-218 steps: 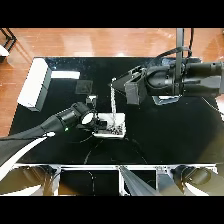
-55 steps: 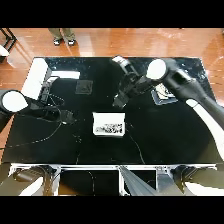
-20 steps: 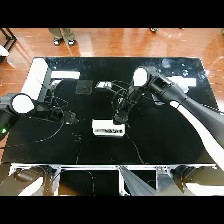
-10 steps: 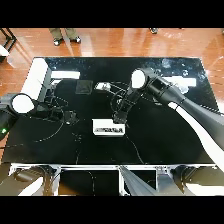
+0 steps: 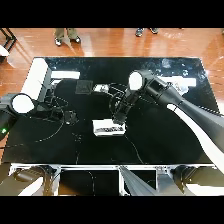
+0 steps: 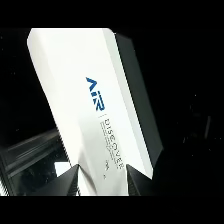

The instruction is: Fold the box and place the chain.

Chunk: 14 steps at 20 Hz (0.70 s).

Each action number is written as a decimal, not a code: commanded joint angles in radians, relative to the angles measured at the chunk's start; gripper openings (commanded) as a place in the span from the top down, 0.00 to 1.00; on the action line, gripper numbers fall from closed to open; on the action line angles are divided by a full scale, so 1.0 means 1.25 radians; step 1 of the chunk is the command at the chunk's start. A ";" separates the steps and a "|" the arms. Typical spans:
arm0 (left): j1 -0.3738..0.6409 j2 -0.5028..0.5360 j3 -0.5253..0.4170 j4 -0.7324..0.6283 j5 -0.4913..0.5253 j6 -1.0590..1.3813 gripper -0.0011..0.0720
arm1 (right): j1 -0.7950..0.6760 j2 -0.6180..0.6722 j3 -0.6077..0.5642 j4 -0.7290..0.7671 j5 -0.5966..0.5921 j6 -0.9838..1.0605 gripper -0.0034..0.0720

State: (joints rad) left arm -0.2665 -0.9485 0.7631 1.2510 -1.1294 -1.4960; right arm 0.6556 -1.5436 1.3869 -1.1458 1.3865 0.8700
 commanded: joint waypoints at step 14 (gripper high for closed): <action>0.000 0.000 0.000 -0.003 -0.004 0.000 0.13 | 0.045 0.009 0.000 -0.054 -0.021 0.196 0.51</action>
State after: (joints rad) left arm -0.2665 -0.9485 0.7631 1.2480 -1.1339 -1.4963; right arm 0.7055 -1.5372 1.3869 -1.2041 1.3693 1.0752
